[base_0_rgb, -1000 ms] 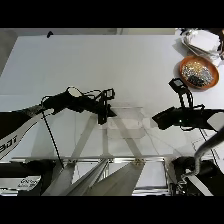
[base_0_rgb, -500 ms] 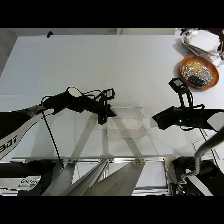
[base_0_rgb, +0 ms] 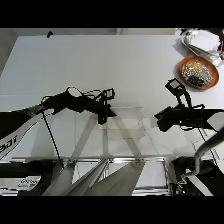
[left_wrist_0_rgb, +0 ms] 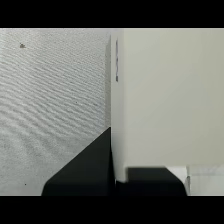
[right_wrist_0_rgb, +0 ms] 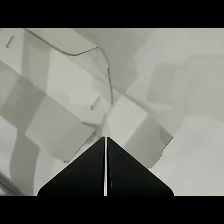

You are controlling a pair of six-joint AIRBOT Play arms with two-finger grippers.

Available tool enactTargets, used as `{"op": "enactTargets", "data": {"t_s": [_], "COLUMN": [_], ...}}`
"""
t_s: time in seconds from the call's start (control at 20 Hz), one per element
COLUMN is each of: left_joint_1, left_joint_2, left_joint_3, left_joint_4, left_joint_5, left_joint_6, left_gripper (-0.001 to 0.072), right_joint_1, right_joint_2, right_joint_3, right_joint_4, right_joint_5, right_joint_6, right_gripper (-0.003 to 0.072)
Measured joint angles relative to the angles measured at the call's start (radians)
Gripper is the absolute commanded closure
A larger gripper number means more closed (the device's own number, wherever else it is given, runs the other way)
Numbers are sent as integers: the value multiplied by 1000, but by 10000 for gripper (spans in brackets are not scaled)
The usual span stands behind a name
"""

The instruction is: Fold the box and place the chain.

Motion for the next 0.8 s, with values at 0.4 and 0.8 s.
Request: {"op": "enactTargets", "data": {"t_s": [0.4, 0.8], "left_joint_1": [0, 0], "left_joint_2": [0, 0], "left_joint_3": [0, 0], "left_joint_4": [0, 0], "left_joint_5": [0, 0], "left_joint_6": [0, 0], "left_gripper": [696, 696], "right_joint_1": [0, 7], "right_joint_2": [0, -52], "right_joint_3": [-2, -18], "right_joint_4": [59, 46], "right_joint_5": [211, 173], "right_joint_6": [-71, -535], "right_gripper": [610, 13]}}
